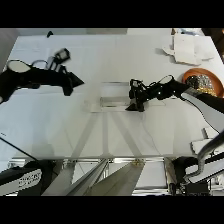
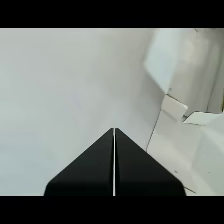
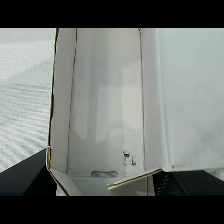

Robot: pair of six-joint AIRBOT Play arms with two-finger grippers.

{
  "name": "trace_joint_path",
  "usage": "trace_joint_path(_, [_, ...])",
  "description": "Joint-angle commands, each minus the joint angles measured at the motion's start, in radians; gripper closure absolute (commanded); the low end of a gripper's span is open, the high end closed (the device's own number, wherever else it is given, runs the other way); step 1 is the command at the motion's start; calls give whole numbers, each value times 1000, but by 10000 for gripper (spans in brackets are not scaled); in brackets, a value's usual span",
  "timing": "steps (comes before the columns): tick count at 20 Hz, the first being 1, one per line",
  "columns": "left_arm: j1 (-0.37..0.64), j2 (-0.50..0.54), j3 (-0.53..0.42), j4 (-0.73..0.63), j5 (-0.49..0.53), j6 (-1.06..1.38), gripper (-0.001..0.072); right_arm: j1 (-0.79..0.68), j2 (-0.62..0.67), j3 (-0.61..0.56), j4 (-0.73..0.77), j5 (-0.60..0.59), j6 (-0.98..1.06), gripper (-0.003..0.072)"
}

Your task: Fold the box and place the chain.

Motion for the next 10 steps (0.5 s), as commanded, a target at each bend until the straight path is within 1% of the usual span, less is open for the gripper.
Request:
trace_joint_path(1, [75,47,-1,181,-14,-525,704,0,0,1,0,-1,1,168])
trace_joint_path(3, [60,26,-26,299,-9,-724,704,0,0,1,0,-1,1,168])
trace_joint_path(4, [42,12,-50,319,-6,-760,704,0,0,1,0,0,1,168])
trace_joint_path(6, [-1,-18,-100,315,5,-795,704,0,0,1,0,-1,1,168])
trace_joint_path(8, [-48,-40,-140,260,24,-796,704,0,0,1,0,-1,1,168])
trace_joint_path(10, [-90,-59,-160,224,53,-797,704,0,0,1,0,-1,1,168])
